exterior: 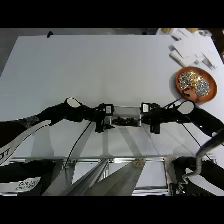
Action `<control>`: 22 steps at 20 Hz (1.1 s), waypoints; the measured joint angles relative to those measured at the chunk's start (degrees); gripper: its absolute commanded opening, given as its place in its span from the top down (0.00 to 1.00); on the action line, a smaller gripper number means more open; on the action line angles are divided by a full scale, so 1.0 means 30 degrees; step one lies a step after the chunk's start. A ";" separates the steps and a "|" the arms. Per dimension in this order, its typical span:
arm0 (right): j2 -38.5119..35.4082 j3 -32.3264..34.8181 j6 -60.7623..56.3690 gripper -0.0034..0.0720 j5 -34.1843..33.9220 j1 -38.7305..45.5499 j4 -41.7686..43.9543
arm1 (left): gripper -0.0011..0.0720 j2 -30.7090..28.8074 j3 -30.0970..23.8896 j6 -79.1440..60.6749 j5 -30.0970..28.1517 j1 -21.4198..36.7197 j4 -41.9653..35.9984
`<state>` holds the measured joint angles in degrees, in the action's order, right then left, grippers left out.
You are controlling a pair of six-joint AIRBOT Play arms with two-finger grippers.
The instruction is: Fold the box and place the chain.
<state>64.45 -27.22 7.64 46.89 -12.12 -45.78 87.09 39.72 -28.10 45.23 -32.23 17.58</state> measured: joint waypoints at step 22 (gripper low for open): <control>-0.4801 -0.3934 -0.7351 0.93 0.3424 -0.3665 0.4335 | 0.83 0.0000 0.0007 0.0000 0.0000 0.0000 0.0000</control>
<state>50.04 -39.03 -14.41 57.17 -23.11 -32.77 87.09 39.75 -28.10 45.23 -32.23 17.58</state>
